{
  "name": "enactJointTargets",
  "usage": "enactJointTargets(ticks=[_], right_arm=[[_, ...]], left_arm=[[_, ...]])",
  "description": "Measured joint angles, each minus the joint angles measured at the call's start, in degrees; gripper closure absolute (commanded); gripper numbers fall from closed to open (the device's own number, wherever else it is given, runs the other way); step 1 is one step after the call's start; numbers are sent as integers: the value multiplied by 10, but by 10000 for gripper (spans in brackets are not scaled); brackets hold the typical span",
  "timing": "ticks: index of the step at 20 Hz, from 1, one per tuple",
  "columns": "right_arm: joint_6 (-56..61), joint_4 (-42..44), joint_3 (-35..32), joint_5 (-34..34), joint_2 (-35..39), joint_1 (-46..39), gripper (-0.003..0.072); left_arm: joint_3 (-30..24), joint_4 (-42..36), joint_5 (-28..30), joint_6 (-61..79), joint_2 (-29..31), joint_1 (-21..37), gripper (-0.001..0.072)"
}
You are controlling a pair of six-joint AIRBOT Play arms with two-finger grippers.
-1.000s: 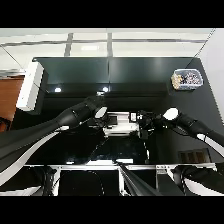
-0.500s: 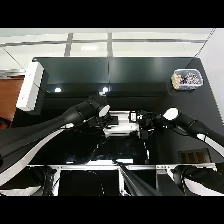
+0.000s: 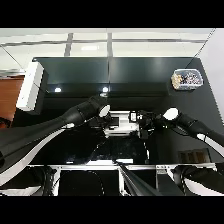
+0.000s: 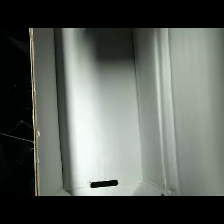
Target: Fold the box and place the chain.
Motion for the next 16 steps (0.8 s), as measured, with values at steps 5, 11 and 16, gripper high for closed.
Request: enactJointTargets(ticks=[5,11,16], right_arm=[[0,1,0,0,0,0,532],[5,4,0,-8,0,0,-20],[12,-33,-1,1,31,0,-20]], left_arm=[[0,-2,-2,0,0,8,686],[0,-4,13,2,0,10,685],[0,-4,12,23,0,10,686]])
